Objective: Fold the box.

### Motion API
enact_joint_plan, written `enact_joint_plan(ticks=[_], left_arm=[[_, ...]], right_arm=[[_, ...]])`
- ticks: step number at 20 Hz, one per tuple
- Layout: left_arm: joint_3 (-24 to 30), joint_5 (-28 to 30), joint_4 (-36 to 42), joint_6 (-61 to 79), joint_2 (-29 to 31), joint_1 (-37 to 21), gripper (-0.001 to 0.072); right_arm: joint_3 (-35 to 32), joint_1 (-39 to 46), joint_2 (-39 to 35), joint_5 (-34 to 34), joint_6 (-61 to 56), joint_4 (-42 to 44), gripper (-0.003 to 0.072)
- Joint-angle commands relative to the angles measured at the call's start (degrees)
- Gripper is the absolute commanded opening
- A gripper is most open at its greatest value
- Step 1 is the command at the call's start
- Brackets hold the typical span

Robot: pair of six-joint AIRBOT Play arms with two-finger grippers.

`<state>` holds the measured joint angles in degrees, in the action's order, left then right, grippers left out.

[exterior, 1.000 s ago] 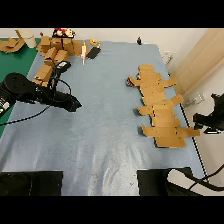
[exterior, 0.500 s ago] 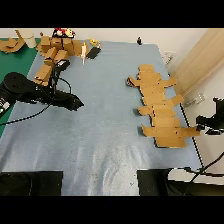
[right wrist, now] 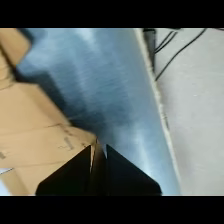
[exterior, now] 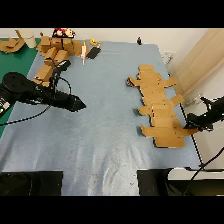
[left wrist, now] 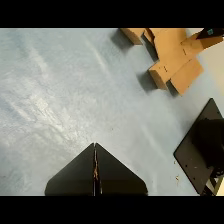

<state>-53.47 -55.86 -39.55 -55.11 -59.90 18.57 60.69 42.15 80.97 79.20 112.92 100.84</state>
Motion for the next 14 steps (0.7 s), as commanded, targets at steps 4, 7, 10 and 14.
enact_joint_plan(ticks=[4, 7, 10, 14], left_arm=[[0.0, -2.9, 0.8, 0.0, -0.2, 0.0, 0.0389], [0.0, -3.8, 0.9, -0.1, -0.2, 0.0, 0.0415], [0.0, -4.9, 0.9, -0.1, -0.2, 0.0, 0.0416], [0.0, -8.1, 1.0, -0.5, -0.2, 0.0, 0.0415]], right_arm=[[0.0, 0.0, -2.6, 15.5, 1.6, 13.5, 0.0007], [0.0, -1.6, -5.0, 19.5, 1.0, 18.3, 0.0006], [-1.5, -4.2, -8.7, 19.8, -2.8, 17.7, 0.0006], [-6.9, -8.6, -13.3, 19.9, -6.7, 14.9, 0.0006]])
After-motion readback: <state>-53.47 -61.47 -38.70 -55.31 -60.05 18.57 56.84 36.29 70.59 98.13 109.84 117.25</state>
